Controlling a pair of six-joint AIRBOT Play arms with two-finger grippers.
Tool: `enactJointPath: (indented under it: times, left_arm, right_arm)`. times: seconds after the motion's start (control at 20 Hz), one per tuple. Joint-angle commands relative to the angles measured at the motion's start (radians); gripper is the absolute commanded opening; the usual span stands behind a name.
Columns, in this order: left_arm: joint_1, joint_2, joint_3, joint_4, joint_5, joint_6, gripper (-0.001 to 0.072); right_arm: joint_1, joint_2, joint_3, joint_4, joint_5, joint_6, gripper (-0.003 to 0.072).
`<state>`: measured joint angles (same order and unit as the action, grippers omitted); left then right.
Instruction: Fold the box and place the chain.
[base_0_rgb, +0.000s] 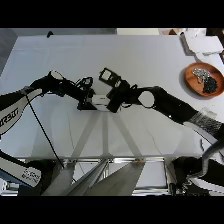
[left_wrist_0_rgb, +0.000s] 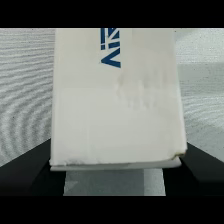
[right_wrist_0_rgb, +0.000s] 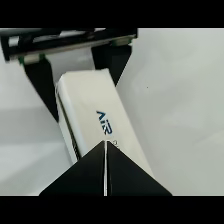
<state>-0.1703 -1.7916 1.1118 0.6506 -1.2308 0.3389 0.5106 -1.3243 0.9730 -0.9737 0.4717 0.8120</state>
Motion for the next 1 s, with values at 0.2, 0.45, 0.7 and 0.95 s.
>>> enactJointPath:
  times: [0.2,0.45,0.7,0.95]
  left_arm:
    - [0.0,0.0,0.0,0.0,0.0,0.001,0.0274]
    - [0.0,0.0,0.0,0.0,0.0,0.001,0.0274]
    - [0.0,0.0,0.0,0.0,0.0,0.001,0.0274]
    - [0.0,0.0,0.0,0.0,0.0,0.0,0.0274]
  right_arm:
    - [-0.087,-0.16,0.013,0.515,0.043,0.087,0.001]
    - [-0.087,-0.277,0.013,0.496,0.168,0.134,0.0011]
    - [-0.087,-0.275,0.013,0.474,0.169,0.134,0.0011]
    - [-0.087,-0.213,0.013,0.461,0.105,0.13,0.0011]
